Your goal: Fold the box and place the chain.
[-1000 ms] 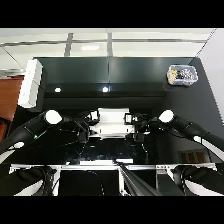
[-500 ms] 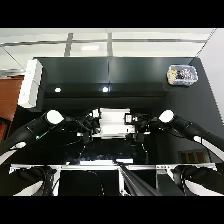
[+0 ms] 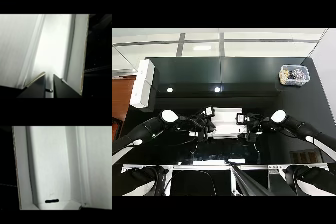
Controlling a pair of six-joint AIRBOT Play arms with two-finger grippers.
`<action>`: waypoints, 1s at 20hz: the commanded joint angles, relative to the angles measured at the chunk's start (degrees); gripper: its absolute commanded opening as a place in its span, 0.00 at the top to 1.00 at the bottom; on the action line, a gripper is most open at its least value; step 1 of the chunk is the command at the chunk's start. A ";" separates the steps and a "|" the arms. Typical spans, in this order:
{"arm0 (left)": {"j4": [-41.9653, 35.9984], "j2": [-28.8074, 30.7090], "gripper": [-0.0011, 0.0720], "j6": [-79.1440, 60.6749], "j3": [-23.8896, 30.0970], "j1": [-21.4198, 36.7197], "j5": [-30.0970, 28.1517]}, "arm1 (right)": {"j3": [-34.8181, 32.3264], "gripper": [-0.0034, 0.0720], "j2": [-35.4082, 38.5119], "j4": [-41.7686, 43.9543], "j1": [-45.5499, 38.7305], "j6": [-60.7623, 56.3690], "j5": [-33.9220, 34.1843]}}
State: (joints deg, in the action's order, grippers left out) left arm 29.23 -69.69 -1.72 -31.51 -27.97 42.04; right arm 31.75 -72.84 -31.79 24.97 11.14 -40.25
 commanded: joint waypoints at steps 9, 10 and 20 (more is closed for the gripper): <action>1.77 0.07 0.72 0.85 -0.07 0.15 0.61 | 0.04 0.37 -0.04 0.02 0.02 0.00 0.02; 3.30 0.59 0.82 1.60 -0.09 0.26 0.68 | 0.04 0.37 -0.04 0.00 0.02 0.00 0.02; 43.65 16.72 0.94 82.07 1.03 21.24 10.60 | 0.04 0.37 -0.04 0.00 0.02 0.00 0.00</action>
